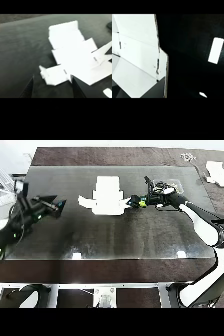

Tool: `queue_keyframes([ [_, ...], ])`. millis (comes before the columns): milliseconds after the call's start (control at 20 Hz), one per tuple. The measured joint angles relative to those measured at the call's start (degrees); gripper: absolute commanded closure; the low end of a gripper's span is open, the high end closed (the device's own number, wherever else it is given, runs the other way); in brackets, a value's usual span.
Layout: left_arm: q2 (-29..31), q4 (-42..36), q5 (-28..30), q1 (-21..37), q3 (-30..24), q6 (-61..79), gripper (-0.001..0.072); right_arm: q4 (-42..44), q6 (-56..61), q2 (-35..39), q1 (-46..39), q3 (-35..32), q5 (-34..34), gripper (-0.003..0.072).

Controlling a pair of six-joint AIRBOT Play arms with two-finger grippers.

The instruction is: Fold the box and place the chain.

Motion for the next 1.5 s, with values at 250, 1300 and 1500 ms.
queue_keyframes([
  [250, -18.2, 1.8, -7.1, -1.6, 15.9, -4.5, 0.0184, -1.2, -0.2, 0.0, 0.0, 0.0, 0.3, 0.0684],
  [1300, -49.0, 27.5, -17.0, -6.6, 51.7, -32.0, 0.0163, -4.1, -1.9, 0.1, 1.6, 0.0, 1.1, 0.0684],
  [1500, -55.0, 28.8, -22.0, -6.7, 58.0, -37.2, 0.0144, -4.1, -1.9, 0.1, 1.6, 0.0, 1.0, 0.0683],
])
